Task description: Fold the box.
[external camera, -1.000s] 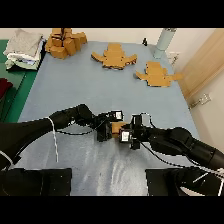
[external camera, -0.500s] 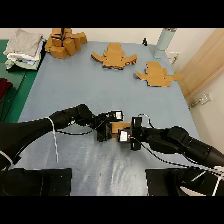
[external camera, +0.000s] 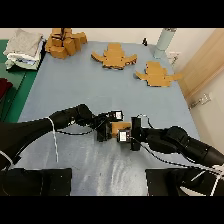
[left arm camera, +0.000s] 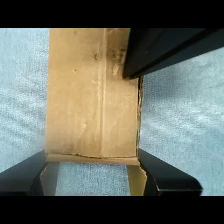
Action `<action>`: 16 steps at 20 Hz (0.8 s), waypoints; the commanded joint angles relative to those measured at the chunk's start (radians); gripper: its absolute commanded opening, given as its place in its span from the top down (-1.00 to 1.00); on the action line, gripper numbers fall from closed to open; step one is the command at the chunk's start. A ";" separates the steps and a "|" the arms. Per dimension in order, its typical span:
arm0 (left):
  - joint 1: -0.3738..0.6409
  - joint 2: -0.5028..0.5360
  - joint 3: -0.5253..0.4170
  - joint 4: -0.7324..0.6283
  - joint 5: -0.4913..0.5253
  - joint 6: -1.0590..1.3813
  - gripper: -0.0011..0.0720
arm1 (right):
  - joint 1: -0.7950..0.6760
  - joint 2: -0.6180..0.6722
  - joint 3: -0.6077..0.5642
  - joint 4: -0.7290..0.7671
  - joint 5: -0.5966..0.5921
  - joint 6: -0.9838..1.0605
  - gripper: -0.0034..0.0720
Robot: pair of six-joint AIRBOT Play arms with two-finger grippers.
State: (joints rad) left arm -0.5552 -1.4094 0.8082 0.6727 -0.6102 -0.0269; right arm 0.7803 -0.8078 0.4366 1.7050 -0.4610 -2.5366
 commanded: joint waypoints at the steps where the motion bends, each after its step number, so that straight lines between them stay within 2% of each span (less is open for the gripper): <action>1: 0.000 0.000 0.001 0.000 0.000 0.000 -0.46 | 0.000 0.016 0.002 0.001 0.007 0.000 0.81; 3: 0.000 0.000 0.001 0.000 0.000 0.000 -0.46 | -0.003 0.037 0.002 -0.006 0.007 0.033 0.81; 5: 0.000 -0.001 0.001 0.000 0.000 0.000 -0.46 | -0.019 0.071 0.004 -0.067 0.005 0.168 0.81; 8: 0.000 0.000 0.001 0.000 0.000 0.000 -0.46 | -0.095 0.117 0.027 -0.130 -0.045 0.560 0.81; 11: 0.000 0.000 0.001 0.000 0.000 0.000 -0.46 | -0.214 0.103 0.071 -0.173 -0.184 0.885 0.81; 13: 0.000 0.000 0.001 0.000 0.000 0.000 -0.46 | -0.288 0.081 0.087 -0.172 -0.257 0.950 0.81; 16: 0.000 0.000 0.001 0.000 0.000 0.000 -0.46 | -0.349 0.060 0.089 -0.161 -0.290 0.968 0.81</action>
State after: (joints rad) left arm -0.5552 -1.4094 0.8082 0.6727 -0.6102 -0.0269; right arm 0.4992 -0.7322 0.5140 1.5497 -0.6823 -1.6890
